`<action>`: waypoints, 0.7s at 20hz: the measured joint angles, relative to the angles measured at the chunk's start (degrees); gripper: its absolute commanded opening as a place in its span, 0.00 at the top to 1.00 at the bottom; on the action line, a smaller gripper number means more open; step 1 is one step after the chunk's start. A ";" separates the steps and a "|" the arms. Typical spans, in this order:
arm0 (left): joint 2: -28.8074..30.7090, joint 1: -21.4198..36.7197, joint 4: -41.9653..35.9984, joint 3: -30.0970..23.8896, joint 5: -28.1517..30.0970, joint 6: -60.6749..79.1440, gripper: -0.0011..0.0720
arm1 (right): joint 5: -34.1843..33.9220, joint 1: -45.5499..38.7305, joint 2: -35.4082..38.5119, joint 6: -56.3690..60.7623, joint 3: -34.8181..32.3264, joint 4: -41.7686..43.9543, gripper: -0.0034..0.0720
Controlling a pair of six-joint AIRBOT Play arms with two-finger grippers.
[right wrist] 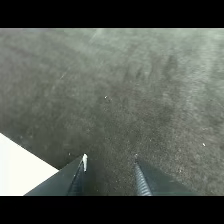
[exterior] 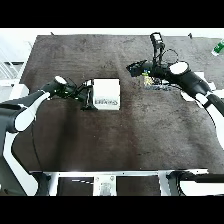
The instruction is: Fold the box and place the chain.
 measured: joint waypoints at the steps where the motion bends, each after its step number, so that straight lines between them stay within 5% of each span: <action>1: 0.00 0.00 0.02 0.00 0.00 0.02 0.32 | 2.14 -0.63 -1.99 -2.12 1.46 1.03 0.64; 8: 0.00 0.00 0.02 0.00 0.00 0.02 0.32 | 15.06 -1.97 -15.50 -10.23 11.98 4.17 0.65; 14: 0.00 0.00 0.02 0.00 0.02 0.02 0.32 | 19.41 -2.19 -19.19 -11.67 14.78 3.13 0.67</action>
